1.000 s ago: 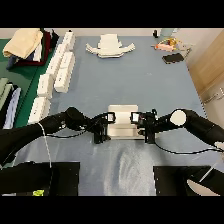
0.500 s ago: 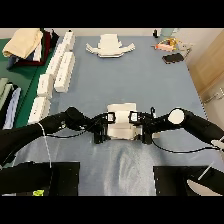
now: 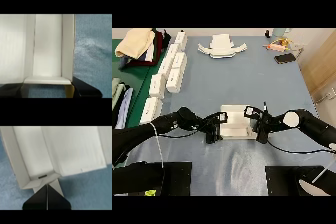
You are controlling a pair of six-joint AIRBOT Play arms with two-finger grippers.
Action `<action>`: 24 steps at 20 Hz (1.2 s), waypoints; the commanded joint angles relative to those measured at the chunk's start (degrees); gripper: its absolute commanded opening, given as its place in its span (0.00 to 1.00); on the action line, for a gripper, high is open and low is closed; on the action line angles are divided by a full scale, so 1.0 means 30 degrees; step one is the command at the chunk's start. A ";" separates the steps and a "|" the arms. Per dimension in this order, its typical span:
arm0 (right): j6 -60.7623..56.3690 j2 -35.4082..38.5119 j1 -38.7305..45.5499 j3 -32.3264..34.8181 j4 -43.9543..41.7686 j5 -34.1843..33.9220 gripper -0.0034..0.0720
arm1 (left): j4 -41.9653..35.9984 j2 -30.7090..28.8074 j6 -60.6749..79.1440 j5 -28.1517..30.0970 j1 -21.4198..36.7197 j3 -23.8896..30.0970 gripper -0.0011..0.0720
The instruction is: Fold the box.
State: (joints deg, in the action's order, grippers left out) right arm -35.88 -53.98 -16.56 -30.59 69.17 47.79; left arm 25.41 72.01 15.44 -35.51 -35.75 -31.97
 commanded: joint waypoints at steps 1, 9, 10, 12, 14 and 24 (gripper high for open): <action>-1.0193 0.1494 0.0029 -0.0444 0.6120 0.1843 0.05 | 0.0029 -0.0015 0.0051 -0.0015 0.0007 0.0000 0.70; -2.3285 0.0874 0.4860 -0.2076 1.0550 0.6827 0.05 | 0.0022 -0.0015 0.0051 -0.0015 0.0007 0.0000 0.70; -2.2345 0.0117 0.5632 -0.2076 0.8896 0.6805 0.05 | 0.0029 -0.0015 0.0051 -0.0015 0.0007 0.0000 0.70; -2.0036 -0.1348 0.6222 -0.2076 0.5734 0.6710 0.05 | 0.0029 -0.0015 0.0051 -0.0015 0.0007 0.0000 0.70; -1.8469 -0.2572 0.6207 -0.2076 0.2994 0.6426 0.05 | 0.0029 -0.0015 0.0051 -0.0015 0.0007 0.0000 0.70; -1.3784 -0.2914 0.6200 -0.2084 -0.5013 0.6193 0.05 | 0.0022 -0.0015 0.0051 -0.0015 0.0007 0.0000 0.70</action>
